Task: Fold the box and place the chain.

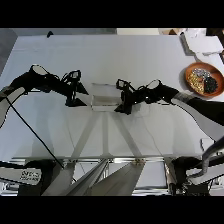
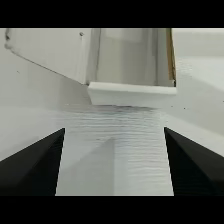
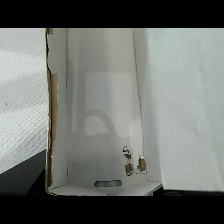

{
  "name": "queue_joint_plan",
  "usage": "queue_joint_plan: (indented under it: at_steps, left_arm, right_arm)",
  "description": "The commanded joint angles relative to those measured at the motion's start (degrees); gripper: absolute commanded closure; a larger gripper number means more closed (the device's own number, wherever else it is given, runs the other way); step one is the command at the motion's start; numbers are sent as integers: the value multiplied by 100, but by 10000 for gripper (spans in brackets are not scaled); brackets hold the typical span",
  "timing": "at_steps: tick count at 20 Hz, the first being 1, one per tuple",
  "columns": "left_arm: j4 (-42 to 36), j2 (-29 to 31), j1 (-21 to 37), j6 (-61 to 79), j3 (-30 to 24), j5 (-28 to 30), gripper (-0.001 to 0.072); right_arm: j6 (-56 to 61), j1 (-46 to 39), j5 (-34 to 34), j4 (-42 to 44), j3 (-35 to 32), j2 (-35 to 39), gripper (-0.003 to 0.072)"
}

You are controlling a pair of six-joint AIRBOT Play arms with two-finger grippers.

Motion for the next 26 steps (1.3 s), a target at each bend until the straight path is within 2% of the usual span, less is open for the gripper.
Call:
queue_joint_plan:
  at_steps: [1,13,19,26]
  left_arm:
    - [33,-186,13,564,293,-225,11]
    - [-138,-313,-343,588,297,164,4]
    - [-120,-319,-444,813,295,-179,9]
    - [-85,-319,-470,776,289,-267,10]
  right_arm:
    - [0,2,2,0,0,-4,273]
    - [0,2,2,2,0,-4,273]
    - [0,2,2,2,0,-4,273]
    - [0,2,2,2,0,-4,273]
